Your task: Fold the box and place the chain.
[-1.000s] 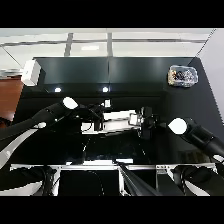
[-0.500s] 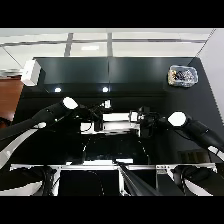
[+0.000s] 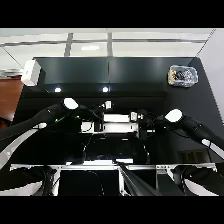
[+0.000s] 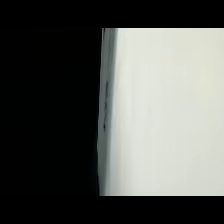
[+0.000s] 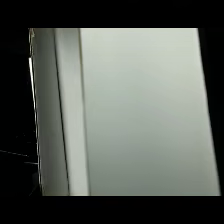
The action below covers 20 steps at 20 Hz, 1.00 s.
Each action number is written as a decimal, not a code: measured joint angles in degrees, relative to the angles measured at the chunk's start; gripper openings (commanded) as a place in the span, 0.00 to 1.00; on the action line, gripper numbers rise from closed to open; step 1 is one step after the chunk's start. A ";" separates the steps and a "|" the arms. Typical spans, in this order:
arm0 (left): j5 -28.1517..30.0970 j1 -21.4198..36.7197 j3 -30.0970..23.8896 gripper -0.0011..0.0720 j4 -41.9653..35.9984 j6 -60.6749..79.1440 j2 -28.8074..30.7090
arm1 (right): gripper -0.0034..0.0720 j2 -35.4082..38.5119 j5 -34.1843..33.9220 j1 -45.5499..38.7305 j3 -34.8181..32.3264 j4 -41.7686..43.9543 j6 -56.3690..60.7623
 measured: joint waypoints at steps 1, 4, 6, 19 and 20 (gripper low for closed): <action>0.04 0.00 0.00 0.05 -0.04 -0.04 0.00 | 0.97 -0.37 0.39 -0.59 0.00 0.46 -0.70; 0.17 0.00 0.00 0.05 0.02 -0.07 0.00 | 0.97 -1.57 1.25 -1.64 0.00 1.09 -2.62; 0.20 0.00 0.00 0.05 0.11 -0.13 0.00 | 0.97 -2.49 1.44 -1.95 0.00 1.49 -3.72; 0.22 0.00 0.00 0.05 0.15 -0.07 0.00 | 0.94 -4.94 0.94 -1.66 0.83 0.83 -3.82; 0.22 0.00 0.00 0.05 0.15 -0.07 0.00 | 0.94 -5.09 0.85 -1.57 1.01 0.52 -3.34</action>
